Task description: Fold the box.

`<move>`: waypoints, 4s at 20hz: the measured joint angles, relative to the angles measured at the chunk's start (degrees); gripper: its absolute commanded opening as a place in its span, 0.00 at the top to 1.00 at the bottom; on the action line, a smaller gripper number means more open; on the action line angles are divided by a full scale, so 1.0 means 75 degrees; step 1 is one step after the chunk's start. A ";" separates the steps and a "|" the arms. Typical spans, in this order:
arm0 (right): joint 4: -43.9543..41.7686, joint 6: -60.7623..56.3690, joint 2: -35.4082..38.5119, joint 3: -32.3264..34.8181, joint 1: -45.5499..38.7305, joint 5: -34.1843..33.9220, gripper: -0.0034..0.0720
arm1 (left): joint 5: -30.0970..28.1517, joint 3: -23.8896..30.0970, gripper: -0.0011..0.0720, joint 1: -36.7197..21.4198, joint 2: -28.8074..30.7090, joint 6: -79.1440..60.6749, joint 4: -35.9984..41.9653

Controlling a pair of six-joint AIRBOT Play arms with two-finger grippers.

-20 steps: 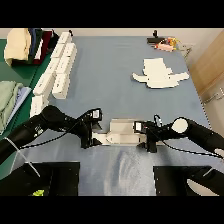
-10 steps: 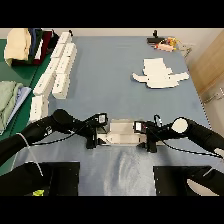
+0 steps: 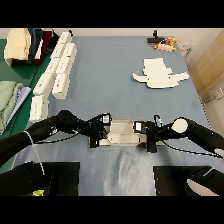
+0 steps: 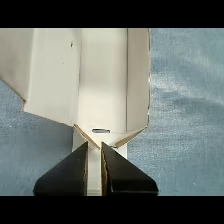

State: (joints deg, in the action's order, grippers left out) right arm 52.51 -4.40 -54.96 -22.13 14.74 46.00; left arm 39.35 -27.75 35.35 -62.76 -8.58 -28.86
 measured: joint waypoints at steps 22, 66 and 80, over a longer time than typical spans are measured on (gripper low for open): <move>0.0003 0.0000 0.0000 0.0000 0.0000 0.0000 0.29 | 0.0146 0.0000 0.27 -0.0140 0.0446 0.0472 -0.1119; 0.0003 0.0000 0.0003 0.0000 -0.0003 0.0000 0.28 | -0.0516 0.0000 0.96 0.0714 -0.0137 0.0653 0.0490; 0.0003 0.0000 0.0003 0.0000 -0.0003 0.0000 0.29 | 0.1530 0.0061 0.96 -0.2192 0.3019 1.1109 -0.3529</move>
State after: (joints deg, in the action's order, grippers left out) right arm 52.53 -4.40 -54.94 -22.13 14.72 46.00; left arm 50.83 -27.29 18.92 -40.12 74.74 -55.33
